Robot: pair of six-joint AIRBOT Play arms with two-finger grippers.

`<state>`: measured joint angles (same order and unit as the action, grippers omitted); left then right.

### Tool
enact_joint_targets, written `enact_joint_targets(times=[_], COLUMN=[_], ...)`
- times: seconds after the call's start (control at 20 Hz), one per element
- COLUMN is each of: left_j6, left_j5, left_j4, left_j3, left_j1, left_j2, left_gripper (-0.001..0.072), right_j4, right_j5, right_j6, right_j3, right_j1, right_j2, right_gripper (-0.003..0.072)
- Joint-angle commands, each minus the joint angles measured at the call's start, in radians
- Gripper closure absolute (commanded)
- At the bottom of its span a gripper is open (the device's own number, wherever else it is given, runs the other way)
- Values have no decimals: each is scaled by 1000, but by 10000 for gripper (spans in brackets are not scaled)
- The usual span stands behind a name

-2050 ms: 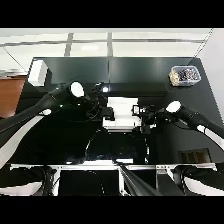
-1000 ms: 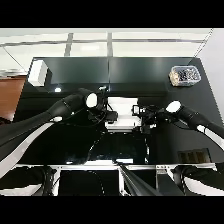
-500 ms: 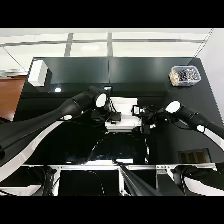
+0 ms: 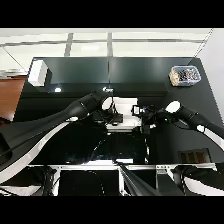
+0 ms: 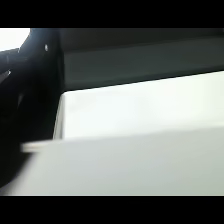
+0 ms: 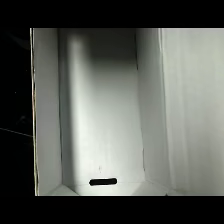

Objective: Fold the box and place the chain.

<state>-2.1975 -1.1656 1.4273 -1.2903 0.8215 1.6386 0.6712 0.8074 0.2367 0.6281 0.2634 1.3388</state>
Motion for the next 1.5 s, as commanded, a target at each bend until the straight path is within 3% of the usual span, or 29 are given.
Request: enact_joint_targets(times=[0.0, 0.25, 0.55, 0.6, 0.65, 0.7, 0.95, 1.05, 1.25, 1.3, 1.35, 1.45], left_j6=[-35, -62, -63, -63, -63, -63, -63, -63, -63, -63, -63, -109], left_j5=[4, -60, -68, -67, -68, -67, -68, -66, -67, -68, -70, -74], left_j4=[11, 65, 58, 56, 56, 52, 48, 48, 48, 48, 48, 49], left_j3=[-39, -39, -39, -39, -39, -39, -39, -39, -39, -39, -39, -39], left_j1=[19, 16, 15, 15, 15, 15, 15, 15, 15, 15, 15, 14], left_j2=[44, 48, 48, 48, 48, 48, 48, 48, 48, 48, 48, 48], left_gripper=[362, 361, 362, 402, 508, 545, 578, 625, 626, 622, 572, 301], right_j4=[-1, -1, -1, -1, -1, -1, -1, -1, -1, -1, -1, -1], right_j5=[0, 0, 0, 0, 0, 0, 0, 0, 0, 0, 0, 0], right_j6=[0, 0, 0, 0, 0, 0, 0, 0, 0, 0, 0, 0], right_j3=[0, 0, 0, 0, 0, 0, 0, 0, 0, 0, 0, 0], right_j1=[0, 0, 0, 0, 0, 0, 0, 0, 0, 0, 0, 0], right_j2=[0, 0, 0, 0, 0, 0, 0, 0, 0, 0, 0, 0], right_gripper=[632, 632, 632, 632, 632, 632, 632, 632, 632, 632, 632, 632])
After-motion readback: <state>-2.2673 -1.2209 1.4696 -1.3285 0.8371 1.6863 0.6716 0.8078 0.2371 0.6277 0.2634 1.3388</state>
